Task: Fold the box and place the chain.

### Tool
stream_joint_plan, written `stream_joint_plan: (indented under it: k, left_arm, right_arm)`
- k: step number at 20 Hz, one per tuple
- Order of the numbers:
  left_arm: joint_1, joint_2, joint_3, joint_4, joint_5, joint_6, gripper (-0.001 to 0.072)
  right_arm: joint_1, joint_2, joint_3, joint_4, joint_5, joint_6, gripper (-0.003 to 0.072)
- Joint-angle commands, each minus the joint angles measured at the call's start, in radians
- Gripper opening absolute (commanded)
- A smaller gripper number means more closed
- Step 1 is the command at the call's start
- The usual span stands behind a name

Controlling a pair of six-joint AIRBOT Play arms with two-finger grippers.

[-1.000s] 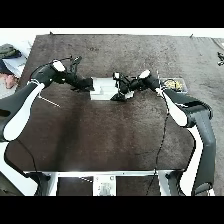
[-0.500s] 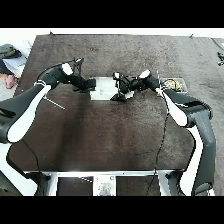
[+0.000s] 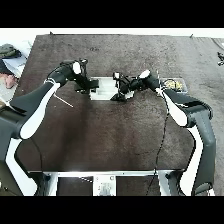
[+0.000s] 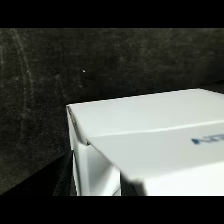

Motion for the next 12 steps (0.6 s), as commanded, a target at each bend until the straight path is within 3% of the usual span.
stream_joint_plan:
  k: [1,5,12]
  left_arm:
    - [-0.021,-0.061,0.115,0.086,-0.137,-0.061,0.0312]
    - [-0.043,-0.117,0.206,0.151,-0.203,-0.105,0.0311]
    - [-0.045,-0.13,0.214,0.223,-0.208,-0.151,0.0304]
  right_arm:
    - [0.0,0.0,0.0,0.0,0.0,0.001,0.0167]
    - [0.0,0.0,0.0,0.0,0.0,0.001,0.0167]
    - [0.0,0.0,0.0,0.0,0.0,0.001,0.0167]
